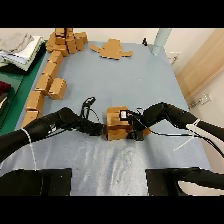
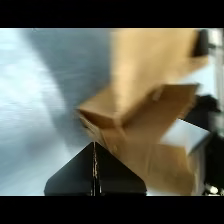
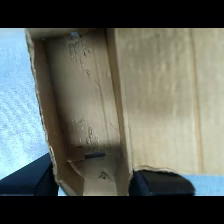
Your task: Fold the box.
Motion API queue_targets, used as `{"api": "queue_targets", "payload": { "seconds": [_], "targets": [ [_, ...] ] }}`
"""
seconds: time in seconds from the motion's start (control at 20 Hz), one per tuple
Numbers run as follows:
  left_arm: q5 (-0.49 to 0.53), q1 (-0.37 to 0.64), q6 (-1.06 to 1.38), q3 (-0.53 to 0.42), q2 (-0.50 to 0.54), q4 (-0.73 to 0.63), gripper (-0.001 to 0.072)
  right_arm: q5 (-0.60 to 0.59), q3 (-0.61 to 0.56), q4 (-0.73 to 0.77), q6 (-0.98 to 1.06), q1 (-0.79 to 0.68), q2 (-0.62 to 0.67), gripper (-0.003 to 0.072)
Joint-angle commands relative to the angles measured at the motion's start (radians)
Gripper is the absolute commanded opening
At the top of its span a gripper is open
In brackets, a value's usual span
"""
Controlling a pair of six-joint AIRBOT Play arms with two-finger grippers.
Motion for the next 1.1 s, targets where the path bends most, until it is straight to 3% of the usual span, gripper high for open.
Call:
{"api": "queue_targets", "payload": {
  "seconds": [0.0, 0.2, 0.25, 0.3, 0.35, 0.75, 1.05],
  "targets": [
    [-0.057, 0.06, -0.078, 0.005, 0.011, 0.061, 0.0012, 0.0, 0.0, 0.0, -0.002, 0.0, 0.0, 0.0513],
    [-0.123, 0.064, -0.071, 0.041, 0.043, 0.067, 0.0014, 0.0, 0.0, 0.0, -0.002, 0.0, 0.0, 0.0513],
    [-0.134, 0.064, -0.071, 0.051, 0.052, 0.07, 0.0111, 0.0, 0.0, 0.0, -0.002, 0.0, 0.0, 0.0513],
    [-0.142, 0.063, -0.071, 0.058, 0.056, 0.069, 0.0425, 0.0, 0.0, 0.0, -0.002, 0.0, 0.0, 0.0513],
    [-0.15, 0.062, -0.071, 0.063, 0.056, 0.068, 0.0462, 0.0, 0.0, 0.0, -0.002, 0.0, 0.0, 0.0513],
    [-0.115, 0.061, -0.072, 0.063, 0.033, -0.017, 0.0462, 0.0, 0.0, 0.0, -0.002, 0.0, 0.0, 0.0513],
    [-0.116, 0.043, -0.161, 0.064, 0.008, -0.005, 0.0474, 0.0, 0.0, 0.0, -0.002, 0.0, 0.0, 0.0513]
  ]
}}
